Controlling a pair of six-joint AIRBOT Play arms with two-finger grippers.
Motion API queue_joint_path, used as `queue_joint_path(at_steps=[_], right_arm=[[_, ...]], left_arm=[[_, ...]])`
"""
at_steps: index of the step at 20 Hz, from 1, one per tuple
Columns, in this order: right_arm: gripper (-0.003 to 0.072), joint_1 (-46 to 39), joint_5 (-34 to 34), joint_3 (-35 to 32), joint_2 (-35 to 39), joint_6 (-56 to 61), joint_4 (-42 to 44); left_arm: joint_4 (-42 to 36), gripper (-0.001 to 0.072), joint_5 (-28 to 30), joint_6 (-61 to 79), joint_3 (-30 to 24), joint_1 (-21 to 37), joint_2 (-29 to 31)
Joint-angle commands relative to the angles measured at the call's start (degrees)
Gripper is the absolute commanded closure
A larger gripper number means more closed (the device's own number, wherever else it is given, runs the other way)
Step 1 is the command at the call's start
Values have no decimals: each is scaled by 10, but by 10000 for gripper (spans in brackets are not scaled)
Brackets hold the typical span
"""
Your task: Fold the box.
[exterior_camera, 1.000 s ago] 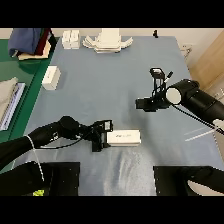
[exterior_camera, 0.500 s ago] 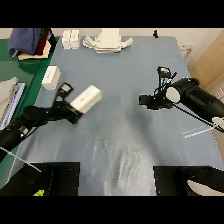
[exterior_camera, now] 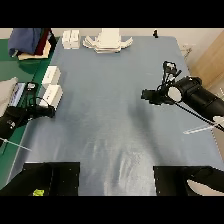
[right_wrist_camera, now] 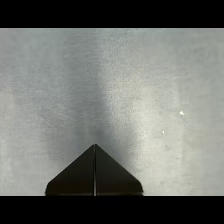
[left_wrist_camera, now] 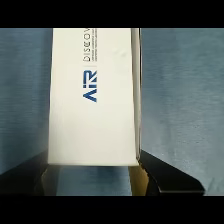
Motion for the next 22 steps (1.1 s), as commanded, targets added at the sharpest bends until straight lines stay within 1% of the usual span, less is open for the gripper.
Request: queue_joint_path(at_steps=[1, 2, 5, 6, 8, 12, 16, 18, 20, 22], right_arm=[[682, 0, -17, 0, 0, 2, -3], [683, 0, -19, 0, 0, 2, -4], [682, 0, -25, 0, 0, 2, -4], [683, 0, -30, 0, 0, 2, -4], [683, 0, -42, 0, 0, 2, -4], [682, 0, -51, 0, -1, 2, -4], [683, 0, -52, 0, -4, 2, -8], [682, 0, -52, 0, -7, 2, -8], [682, 0, -51, 0, -9, 2, -7], [683, 0, -51, 0, -9, 2, -7]], left_arm=[[-10, 288, 42, -5, 19, 14, -57], [-10, 288, 53, -5, 23, 14, -65], [-12, 288, 112, -5, 30, 15, -87], [-13, 288, 118, -5, 35, 15, -100], [-13, 288, 114, -5, 56, 13, -136], [-31, 288, 99, -5, 132, 13, -200], [-32, 288, 59, -4, 218, 13, -257], [-32, 288, 40, -4, 251, 13, -289], [-32, 289, 40, -4, 265, 13, -311], [-32, 288, 46, -4, 265, 13, -320]])
